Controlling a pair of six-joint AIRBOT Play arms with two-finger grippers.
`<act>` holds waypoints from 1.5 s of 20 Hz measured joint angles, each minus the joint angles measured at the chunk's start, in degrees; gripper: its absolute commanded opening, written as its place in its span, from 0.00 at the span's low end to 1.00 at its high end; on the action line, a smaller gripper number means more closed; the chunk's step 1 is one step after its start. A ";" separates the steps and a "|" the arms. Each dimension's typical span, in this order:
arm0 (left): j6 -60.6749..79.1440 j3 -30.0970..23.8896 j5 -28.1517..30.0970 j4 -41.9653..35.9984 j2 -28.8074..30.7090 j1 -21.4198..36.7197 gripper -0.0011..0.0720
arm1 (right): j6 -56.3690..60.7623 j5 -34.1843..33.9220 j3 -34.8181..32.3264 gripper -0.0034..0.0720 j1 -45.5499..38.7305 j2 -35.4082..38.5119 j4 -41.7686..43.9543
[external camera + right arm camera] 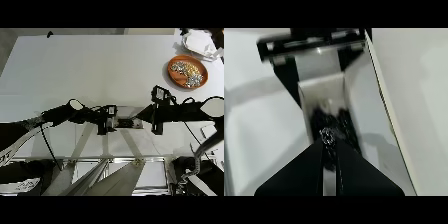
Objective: Fold the box and place the chain.
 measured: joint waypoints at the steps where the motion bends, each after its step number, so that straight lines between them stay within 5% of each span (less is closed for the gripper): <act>1: 0.00 0.00 0.00 0.00 0.00 0.00 0.52 | 0.63 -1.84 0.00 0.07 2.05 -1.36 1.11; 6: 0.00 0.00 -0.02 0.00 0.00 0.00 0.52 | 4.31 -12.79 -0.02 0.07 9.07 -10.14 3.67; 13: 0.00 0.00 -0.02 0.00 0.00 0.00 0.52 | 11.63 -15.91 0.00 0.07 10.95 -14.23 -2.91; 16: 0.00 0.00 0.00 0.00 0.00 0.00 0.52 | 18.99 -15.76 0.00 0.08 11.06 -13.88 -10.34; 19: 0.00 0.00 -0.02 0.00 0.00 0.00 0.52 | 24.20 -13.60 0.00 0.31 11.13 -12.63 -16.52; 21: -0.02 0.00 0.00 0.00 0.00 0.00 0.52 | 25.81 -12.28 -0.02 0.36 11.10 -11.41 -18.99; 27: -0.02 0.00 0.00 0.00 0.00 0.00 0.52 | 27.61 -10.73 1.29 0.35 9.90 -5.11 -21.73; 30: -0.02 0.00 0.00 0.00 0.00 0.00 0.52 | 27.63 -10.91 4.72 0.26 6.67 -2.73 -22.10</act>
